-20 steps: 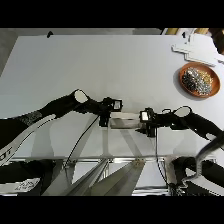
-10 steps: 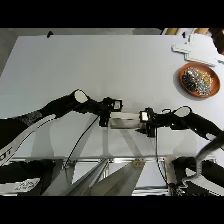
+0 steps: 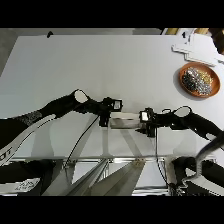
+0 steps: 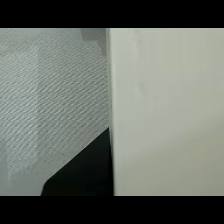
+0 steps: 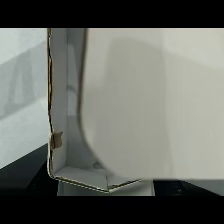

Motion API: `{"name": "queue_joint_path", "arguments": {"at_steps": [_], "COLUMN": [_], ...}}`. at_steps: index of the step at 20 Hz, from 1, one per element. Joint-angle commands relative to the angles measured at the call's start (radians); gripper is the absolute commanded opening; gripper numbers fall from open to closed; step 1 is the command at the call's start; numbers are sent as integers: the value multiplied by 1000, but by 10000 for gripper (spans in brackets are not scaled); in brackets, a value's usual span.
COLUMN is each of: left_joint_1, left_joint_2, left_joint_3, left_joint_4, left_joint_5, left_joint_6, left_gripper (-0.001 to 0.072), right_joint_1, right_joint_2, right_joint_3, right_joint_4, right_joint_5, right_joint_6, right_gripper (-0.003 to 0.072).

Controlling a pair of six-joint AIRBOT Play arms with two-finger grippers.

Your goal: Fold the box and place the chain.

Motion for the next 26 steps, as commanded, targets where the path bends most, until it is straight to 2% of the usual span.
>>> {"name": "queue_joint_path", "arguments": {"at_steps": [1,5,6,7,8,9,11,15,16,18,20,21,22,24,26], "left_joint_1": [0,1,0,2,4,7,23,82,98,125,141,140,135,98,5], "left_joint_2": [0,0,0,5,11,21,53,155,188,257,327,361,391,428,430], "left_joint_3": [1,1,1,1,1,1,0,1,1,1,1,1,1,0,0], "left_joint_4": [0,0,1,2,2,8,48,266,318,423,521,531,509,435,392], "left_joint_5": [0,-8,-17,-30,-30,-29,-43,-70,-85,-130,-181,-217,-261,-306,-327], "left_joint_6": [0,0,0,0,-1,-8,-38,-254,-328,-429,-459,-463,-461,-462,-463], "left_gripper": [10,11,50,318,618,687,692,687,659,486,271,114,2,5,4], "right_joint_1": [0,0,0,0,0,0,0,0,0,0,0,0,0,0,0], "right_joint_2": [0,0,0,0,0,0,0,0,0,0,0,0,0,0,0], "right_joint_3": [0,0,0,0,0,0,0,0,0,0,0,0,0,0,0], "right_joint_4": [0,0,0,0,0,0,0,0,0,0,0,1,0,0,0], "right_joint_5": [0,0,0,0,0,0,1,1,1,1,1,1,1,1,1], "right_joint_6": [0,0,0,0,0,0,0,0,0,0,0,0,0,0,0], "right_gripper": [322,322,322,322,322,322,322,322,322,322,322,322,322,322,322]}}
